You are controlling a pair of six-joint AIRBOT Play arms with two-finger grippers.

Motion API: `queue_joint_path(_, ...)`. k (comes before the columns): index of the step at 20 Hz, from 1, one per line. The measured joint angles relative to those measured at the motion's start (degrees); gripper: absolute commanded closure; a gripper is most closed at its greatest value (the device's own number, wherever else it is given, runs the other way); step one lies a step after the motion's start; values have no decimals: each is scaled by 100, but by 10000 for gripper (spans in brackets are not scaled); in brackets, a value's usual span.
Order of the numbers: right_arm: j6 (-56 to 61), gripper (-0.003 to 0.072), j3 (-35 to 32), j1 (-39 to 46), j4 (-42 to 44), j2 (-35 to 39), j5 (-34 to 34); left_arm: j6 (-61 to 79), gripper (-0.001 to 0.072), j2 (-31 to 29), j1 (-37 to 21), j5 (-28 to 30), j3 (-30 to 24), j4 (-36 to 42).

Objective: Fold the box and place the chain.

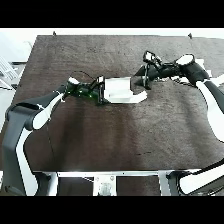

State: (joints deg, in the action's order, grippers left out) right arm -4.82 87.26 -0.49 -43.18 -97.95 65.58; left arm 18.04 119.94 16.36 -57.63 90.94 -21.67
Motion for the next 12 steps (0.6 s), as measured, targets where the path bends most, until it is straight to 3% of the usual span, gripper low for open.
queue_joint_path(12,-422,69,-505,-57,-529,-345,-52,0,289,0,0,13,0,2)
